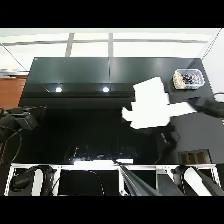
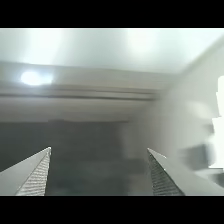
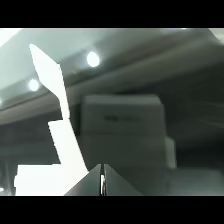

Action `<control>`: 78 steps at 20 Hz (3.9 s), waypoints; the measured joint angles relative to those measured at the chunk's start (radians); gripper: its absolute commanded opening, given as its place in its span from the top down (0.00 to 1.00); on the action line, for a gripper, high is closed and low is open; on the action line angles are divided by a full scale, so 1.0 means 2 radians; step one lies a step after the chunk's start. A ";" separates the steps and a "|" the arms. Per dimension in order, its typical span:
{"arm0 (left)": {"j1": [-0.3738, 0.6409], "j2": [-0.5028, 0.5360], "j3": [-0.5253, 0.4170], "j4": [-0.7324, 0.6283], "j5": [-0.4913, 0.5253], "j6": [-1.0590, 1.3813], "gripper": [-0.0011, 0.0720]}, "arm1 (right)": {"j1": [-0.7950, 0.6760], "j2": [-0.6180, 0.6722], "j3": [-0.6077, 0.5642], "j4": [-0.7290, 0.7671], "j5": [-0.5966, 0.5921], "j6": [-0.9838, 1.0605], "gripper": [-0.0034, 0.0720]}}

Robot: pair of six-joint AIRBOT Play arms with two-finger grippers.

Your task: Fold the box and place the chain.

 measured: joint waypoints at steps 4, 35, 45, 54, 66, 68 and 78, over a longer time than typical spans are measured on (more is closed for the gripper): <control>-0.026 -0.082 -0.022 -0.082 0.003 0.020 0.04 | 0.191 0.076 -0.104 0.048 -0.154 0.004 0.94; -0.281 -0.753 0.288 -0.127 -0.220 0.304 0.90 | 0.449 0.104 -0.153 0.063 -0.325 0.033 0.94; -0.285 -0.715 0.303 -0.088 -0.202 0.334 0.96 | 0.412 0.104 -0.070 -0.103 -0.207 0.035 0.03; -0.359 -0.626 0.288 -0.021 -0.039 0.499 0.95 | 0.405 0.047 -0.005 -0.273 -0.118 -0.176 0.03; -0.402 -0.659 0.287 0.034 0.005 0.547 0.95 | 0.466 -0.070 -0.001 -0.260 -0.123 -0.302 0.03; -0.401 -0.659 0.287 0.036 0.006 0.547 0.95 | 0.475 -0.079 -0.001 -0.243 -0.121 -0.309 0.03; -0.393 -0.660 0.286 0.039 0.006 0.548 0.95 | 0.504 -0.099 -0.016 -0.191 -0.106 -0.318 0.03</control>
